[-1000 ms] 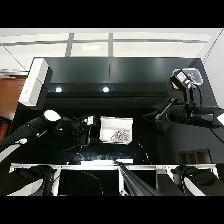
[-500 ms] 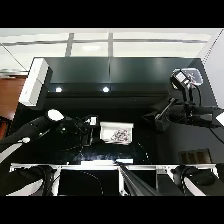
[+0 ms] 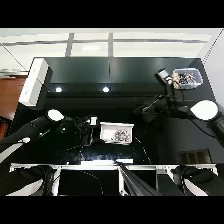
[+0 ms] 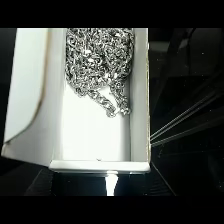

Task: Fold the box and place the chain.

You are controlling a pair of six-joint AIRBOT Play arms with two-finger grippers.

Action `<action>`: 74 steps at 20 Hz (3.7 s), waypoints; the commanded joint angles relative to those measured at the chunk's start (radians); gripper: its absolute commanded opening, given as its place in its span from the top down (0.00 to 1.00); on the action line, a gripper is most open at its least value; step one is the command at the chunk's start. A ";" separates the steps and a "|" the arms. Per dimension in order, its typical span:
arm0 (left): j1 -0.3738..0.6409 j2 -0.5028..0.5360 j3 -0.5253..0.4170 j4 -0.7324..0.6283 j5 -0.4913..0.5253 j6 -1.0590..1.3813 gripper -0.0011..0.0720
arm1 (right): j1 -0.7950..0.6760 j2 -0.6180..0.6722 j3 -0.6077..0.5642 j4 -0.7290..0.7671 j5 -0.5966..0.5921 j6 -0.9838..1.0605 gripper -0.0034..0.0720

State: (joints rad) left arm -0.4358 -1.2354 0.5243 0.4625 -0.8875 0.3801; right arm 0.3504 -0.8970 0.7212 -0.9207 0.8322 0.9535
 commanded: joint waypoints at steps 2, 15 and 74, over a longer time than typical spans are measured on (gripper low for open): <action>0.000 0.000 0.001 0.000 0.002 0.000 0.35 | 0.072 -0.080 0.002 0.007 0.095 -0.188 0.02; 0.000 0.000 0.001 0.000 0.002 0.000 0.35 | 0.125 -0.083 -0.004 -0.006 0.229 -0.407 0.02; 0.000 0.000 0.001 0.001 0.002 -0.001 0.35 | 0.275 -0.195 -0.026 0.022 0.114 -0.343 0.48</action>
State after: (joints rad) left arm -0.4358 -1.2354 0.5243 0.4633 -0.8856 0.3786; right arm 0.6239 -1.0843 0.6964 -0.8951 0.9401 0.6064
